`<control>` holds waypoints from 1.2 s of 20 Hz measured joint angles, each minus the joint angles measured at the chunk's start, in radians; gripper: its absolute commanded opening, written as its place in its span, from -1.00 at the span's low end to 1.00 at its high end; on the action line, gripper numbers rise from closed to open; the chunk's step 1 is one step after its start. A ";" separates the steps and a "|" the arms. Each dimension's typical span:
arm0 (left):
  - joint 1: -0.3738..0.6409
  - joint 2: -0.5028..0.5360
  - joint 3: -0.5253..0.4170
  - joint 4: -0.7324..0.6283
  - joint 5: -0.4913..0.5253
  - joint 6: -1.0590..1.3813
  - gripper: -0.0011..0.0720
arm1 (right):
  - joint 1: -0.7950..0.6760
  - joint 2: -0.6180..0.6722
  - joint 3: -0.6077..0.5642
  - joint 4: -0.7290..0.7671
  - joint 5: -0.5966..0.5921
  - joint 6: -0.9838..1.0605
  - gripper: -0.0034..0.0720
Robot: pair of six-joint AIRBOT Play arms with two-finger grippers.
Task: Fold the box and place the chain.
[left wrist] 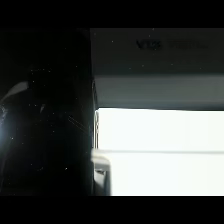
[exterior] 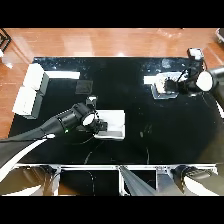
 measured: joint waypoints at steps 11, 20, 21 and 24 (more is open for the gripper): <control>0.001 0.000 0.000 -0.015 -0.002 -0.001 -0.92 | -0.208 -0.564 0.479 -0.015 0.023 0.034 0.65; 0.001 0.000 0.000 -0.022 -0.001 -0.001 -0.92 | -0.216 -0.684 0.554 -0.043 -0.004 0.075 0.65; 0.001 0.000 0.000 -0.022 -0.001 -0.001 -0.92 | -0.216 -0.688 0.555 -0.046 -0.008 0.077 0.65; 0.001 0.000 0.000 -0.022 0.000 0.000 -0.92 | -0.217 -0.699 0.557 -0.048 -0.023 0.079 0.33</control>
